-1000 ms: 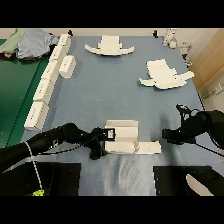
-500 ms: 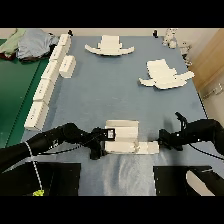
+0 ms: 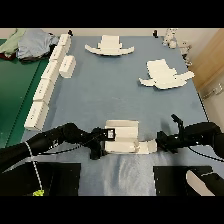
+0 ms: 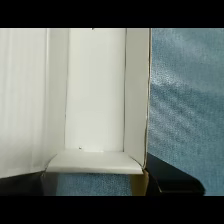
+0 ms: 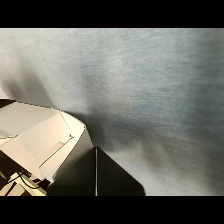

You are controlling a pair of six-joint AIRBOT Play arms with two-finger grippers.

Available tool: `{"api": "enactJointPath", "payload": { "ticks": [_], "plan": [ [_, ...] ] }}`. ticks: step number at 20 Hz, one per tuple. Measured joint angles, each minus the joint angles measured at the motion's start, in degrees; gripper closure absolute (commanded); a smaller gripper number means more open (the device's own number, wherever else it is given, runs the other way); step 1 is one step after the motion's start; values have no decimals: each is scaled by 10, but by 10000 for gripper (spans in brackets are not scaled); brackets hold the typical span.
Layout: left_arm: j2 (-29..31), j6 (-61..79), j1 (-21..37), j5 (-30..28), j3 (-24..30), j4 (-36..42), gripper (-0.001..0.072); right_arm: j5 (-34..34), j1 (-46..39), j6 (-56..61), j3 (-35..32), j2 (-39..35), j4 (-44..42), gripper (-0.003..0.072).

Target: Fold the box.

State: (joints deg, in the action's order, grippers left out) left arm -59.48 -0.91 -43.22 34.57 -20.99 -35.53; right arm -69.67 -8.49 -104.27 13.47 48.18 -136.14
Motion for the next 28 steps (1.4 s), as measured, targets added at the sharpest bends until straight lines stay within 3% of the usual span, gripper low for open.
{"api": "enactJointPath", "payload": {
  "ticks": [10, 15, 16, 17, 18, 21, 23, 28],
  "plan": [
    [0, 0, 0, 0, 0, 0, 288, 29, 38, -13, -15, 0, -7, 686],
    [0, 0, 0, 0, 0, 0, 288, 15, 45, -26, 10, 0, -31, 684],
    [0, 0, 0, 0, 0, 0, 288, 9, 46, -28, 18, 0, -37, 659],
    [0, 0, 0, 0, 0, 0, 289, -1, 46, -30, 24, 0, -43, 492],
    [0, 0, 0, 0, 0, 0, 288, -7, 47, -33, 29, 0, -49, 381],
    [0, 0, 0, 0, 0, 0, 289, -22, 70, -39, 36, 0, -61, 373],
    [0, 0, 0, 0, 0, 0, 288, -21, 97, -41, 38, 0, -67, 214],
    [0, 0, 0, 0, 0, 0, 288, 14, 175, -37, 48, 0, -80, 214]
  ]
}}
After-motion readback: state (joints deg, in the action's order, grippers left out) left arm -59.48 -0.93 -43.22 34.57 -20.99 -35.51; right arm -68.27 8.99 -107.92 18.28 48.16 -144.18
